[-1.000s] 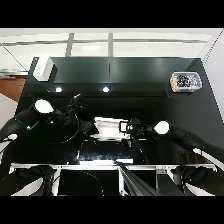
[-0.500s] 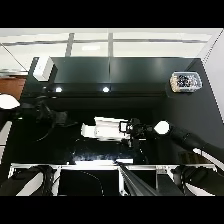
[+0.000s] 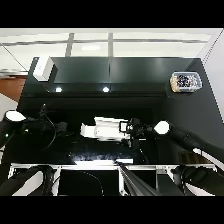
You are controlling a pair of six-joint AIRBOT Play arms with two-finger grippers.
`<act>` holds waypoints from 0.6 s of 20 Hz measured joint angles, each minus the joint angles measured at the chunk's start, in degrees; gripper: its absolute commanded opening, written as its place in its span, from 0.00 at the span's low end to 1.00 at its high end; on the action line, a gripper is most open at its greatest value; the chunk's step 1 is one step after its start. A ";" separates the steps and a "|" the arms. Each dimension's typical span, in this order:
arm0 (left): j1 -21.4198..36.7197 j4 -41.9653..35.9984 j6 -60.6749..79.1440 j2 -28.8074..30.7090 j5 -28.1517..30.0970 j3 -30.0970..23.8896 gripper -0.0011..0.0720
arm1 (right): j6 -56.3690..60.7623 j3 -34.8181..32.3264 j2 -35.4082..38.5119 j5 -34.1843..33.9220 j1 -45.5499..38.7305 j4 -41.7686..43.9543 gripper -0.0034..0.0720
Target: Fold the box and place the chain.
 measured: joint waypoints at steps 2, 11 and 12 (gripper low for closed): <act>-2.40 -2.10 0.24 -1.29 3.15 -1.27 0.06 | 0.00 0.00 0.00 -0.02 0.00 0.00 0.68; -14.05 -9.79 0.85 -5.16 13.14 -2.58 0.06 | 0.00 0.00 0.00 0.00 0.00 0.00 0.68; -14.49 -10.36 1.25 -5.25 13.07 -2.56 0.17 | 0.00 0.00 0.00 0.00 0.00 0.00 0.68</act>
